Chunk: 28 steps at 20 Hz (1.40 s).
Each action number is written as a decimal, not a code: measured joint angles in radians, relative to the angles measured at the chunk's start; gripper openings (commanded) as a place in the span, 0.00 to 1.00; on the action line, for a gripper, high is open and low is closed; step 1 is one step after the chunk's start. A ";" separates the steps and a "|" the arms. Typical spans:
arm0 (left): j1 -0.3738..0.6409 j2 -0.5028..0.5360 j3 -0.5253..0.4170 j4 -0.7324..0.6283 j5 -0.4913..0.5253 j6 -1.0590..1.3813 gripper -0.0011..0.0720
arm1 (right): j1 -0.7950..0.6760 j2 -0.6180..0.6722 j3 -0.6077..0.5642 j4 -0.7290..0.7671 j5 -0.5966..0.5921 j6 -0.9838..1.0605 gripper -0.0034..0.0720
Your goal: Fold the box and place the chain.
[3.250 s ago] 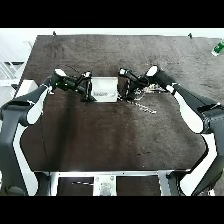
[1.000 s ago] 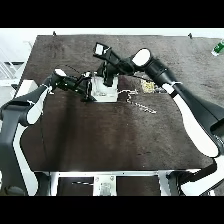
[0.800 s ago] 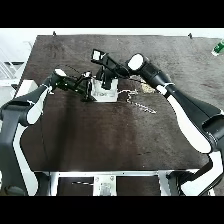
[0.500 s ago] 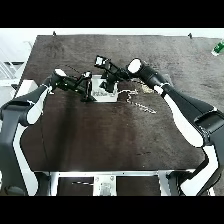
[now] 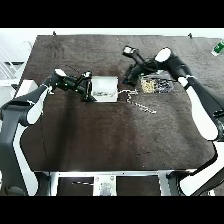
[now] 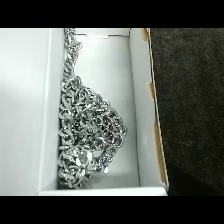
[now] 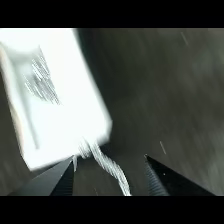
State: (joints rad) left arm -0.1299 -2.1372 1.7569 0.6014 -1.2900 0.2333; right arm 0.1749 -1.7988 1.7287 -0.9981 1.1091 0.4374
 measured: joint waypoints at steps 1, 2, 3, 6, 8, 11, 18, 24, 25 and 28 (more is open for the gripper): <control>0.000 0.000 0.000 0.000 0.000 0.000 0.71 | -0.031 0.000 0.000 -0.014 0.011 -0.009 0.72; 0.000 0.000 0.000 0.000 0.000 0.000 0.71 | -0.053 -0.001 0.000 -0.026 0.018 -0.024 0.73; 0.000 0.000 0.000 0.000 0.000 0.000 0.71 | -0.071 -0.006 0.000 -0.034 0.026 -0.042 0.73; 0.000 0.000 0.000 0.000 0.000 0.000 0.71 | -0.093 -0.035 0.000 -0.084 0.039 -0.103 0.73; 0.000 0.000 0.000 0.000 0.000 0.000 0.71 | -0.095 -0.064 0.000 -0.129 0.042 -0.135 0.73; 0.000 0.000 0.000 0.000 0.000 0.000 0.71 | -0.096 -0.105 0.000 -0.169 0.037 -0.174 0.73; 0.000 0.000 0.000 0.000 0.000 0.000 0.71 | -0.079 -0.151 0.000 -0.194 0.009 -0.251 0.73; 0.000 0.000 0.000 0.000 0.000 0.000 0.71 | -0.072 -0.168 -0.003 -0.197 0.029 -0.261 0.63; 0.000 0.000 0.000 0.000 0.000 0.000 0.71 | -0.071 -0.169 -0.007 -0.196 0.034 -0.262 0.52; 0.000 0.000 0.000 0.000 0.000 0.000 0.71 | -0.071 -0.172 -0.026 -0.192 0.045 -0.264 0.20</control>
